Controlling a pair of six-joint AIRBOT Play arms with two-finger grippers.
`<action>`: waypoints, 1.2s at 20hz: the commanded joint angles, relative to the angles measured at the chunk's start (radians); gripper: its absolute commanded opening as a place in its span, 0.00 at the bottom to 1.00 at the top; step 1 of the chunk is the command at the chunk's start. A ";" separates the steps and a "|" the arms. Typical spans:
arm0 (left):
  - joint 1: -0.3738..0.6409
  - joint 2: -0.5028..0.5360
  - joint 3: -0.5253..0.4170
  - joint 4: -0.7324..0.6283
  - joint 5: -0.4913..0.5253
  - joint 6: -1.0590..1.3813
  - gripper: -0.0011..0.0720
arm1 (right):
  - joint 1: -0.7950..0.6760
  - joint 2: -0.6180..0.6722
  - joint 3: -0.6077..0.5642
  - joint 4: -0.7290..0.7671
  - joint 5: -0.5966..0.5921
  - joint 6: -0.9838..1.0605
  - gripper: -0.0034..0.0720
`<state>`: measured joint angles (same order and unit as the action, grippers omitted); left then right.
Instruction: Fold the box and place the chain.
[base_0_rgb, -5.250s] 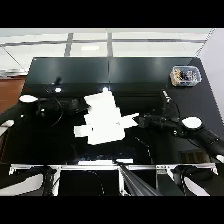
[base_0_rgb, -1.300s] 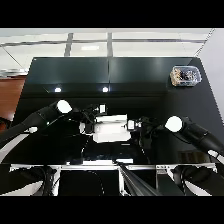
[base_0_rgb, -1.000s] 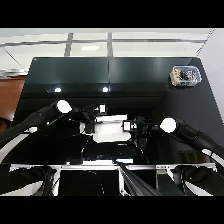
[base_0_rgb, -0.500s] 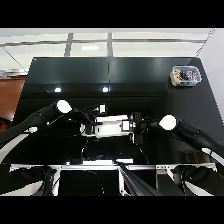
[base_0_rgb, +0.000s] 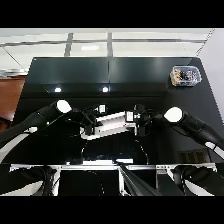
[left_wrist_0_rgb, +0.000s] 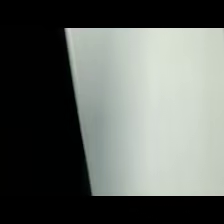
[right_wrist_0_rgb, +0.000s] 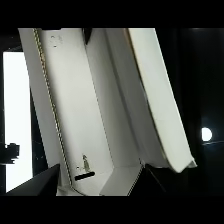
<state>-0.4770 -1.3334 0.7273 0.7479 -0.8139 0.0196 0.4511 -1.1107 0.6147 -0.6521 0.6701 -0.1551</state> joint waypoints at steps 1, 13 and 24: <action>0.000 -0.001 0.000 0.001 -0.006 0.002 0.06 | -0.025 -0.001 0.004 0.002 0.003 0.000 0.88; -0.001 -0.001 0.000 -0.001 0.001 0.003 0.05 | 0.016 -0.081 -0.021 0.127 0.127 -0.058 0.88; -0.001 -0.001 0.000 -0.001 0.000 0.003 0.05 | 0.036 -0.165 -0.021 0.120 0.093 -0.071 0.88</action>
<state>-0.4782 -1.3338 0.7269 0.7475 -0.8150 0.0231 0.4854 -1.2602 0.5941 -0.5293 0.7624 -0.2245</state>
